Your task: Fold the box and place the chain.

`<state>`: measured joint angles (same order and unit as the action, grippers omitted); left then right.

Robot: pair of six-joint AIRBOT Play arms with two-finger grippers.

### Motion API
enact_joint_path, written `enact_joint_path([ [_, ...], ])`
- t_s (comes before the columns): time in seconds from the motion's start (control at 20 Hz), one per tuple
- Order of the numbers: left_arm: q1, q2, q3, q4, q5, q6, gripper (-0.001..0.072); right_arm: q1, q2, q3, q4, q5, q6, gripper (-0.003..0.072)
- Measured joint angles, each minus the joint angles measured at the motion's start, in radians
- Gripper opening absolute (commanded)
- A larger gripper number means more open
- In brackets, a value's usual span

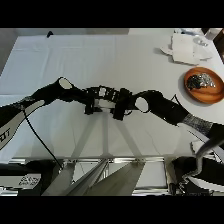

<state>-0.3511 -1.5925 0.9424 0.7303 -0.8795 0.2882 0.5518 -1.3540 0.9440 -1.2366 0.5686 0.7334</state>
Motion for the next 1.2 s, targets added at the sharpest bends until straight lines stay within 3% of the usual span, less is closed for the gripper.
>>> enact_joint_path([
  [0.2,0.0,0.0,0.0,0.0,0.0,0.0,0.0276,-0.004,0.048,0.0,-0.01,-0.003,0.005,0.0476],
  [0.35,0.0,0.0,0.0,0.0,0.0,0.0,0.0276,-0.042,0.079,-0.001,0.077,-0.005,0.079,0.0447],
  [0.5,0.0,0.0,0.0,0.0,0.0,0.0,0.0276,-0.115,0.078,-0.001,0.239,-0.006,0.182,0.0072],
  [0.55,0.0,0.0,0.0,0.0,0.0,0.001,0.0276,-0.136,0.071,-0.001,0.285,-0.005,0.203,0.0015],
  [1.2,0.0,0.0,0.0,0.0,0.0,0.001,0.0276,-0.193,-0.117,0.0,0.638,0.1,0.217,0.0008],
])
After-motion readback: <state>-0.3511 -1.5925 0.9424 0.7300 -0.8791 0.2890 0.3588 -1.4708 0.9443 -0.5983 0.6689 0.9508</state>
